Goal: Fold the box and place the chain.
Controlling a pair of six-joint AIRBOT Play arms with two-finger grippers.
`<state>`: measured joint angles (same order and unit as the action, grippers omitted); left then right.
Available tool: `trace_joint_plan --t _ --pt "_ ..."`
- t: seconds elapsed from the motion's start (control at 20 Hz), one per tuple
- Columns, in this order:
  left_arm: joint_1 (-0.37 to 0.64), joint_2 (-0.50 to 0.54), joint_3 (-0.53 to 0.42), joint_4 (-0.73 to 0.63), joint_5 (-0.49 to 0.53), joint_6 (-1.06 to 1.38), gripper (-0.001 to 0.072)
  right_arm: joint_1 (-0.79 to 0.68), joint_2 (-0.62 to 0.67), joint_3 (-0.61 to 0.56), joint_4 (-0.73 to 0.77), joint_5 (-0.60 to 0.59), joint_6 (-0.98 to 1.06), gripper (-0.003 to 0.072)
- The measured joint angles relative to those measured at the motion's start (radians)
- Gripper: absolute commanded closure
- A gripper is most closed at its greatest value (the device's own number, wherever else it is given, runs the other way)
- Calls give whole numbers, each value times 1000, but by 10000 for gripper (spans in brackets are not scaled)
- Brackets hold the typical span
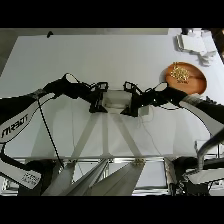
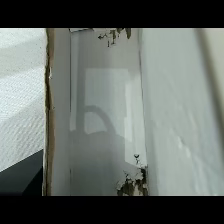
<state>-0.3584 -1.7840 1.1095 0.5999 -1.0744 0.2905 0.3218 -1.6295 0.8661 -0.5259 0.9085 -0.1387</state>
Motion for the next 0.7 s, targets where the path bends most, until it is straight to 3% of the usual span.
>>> trace_joint_plan --t 0.3,0.35,0.4,0.7 --pt "0 0 0 1 1 -2 551 0 0 0 2 -1 0 114" --pt "0 0 0 1 1 -2 551 0 0 0 3 -1 0 81" --pt "0 0 0 1 1 -2 551 0 0 0 6 -1 0 -32" --pt "-2 -1 0 -3 19 -1 551 -10 23 0 -78 -21 5 -34"
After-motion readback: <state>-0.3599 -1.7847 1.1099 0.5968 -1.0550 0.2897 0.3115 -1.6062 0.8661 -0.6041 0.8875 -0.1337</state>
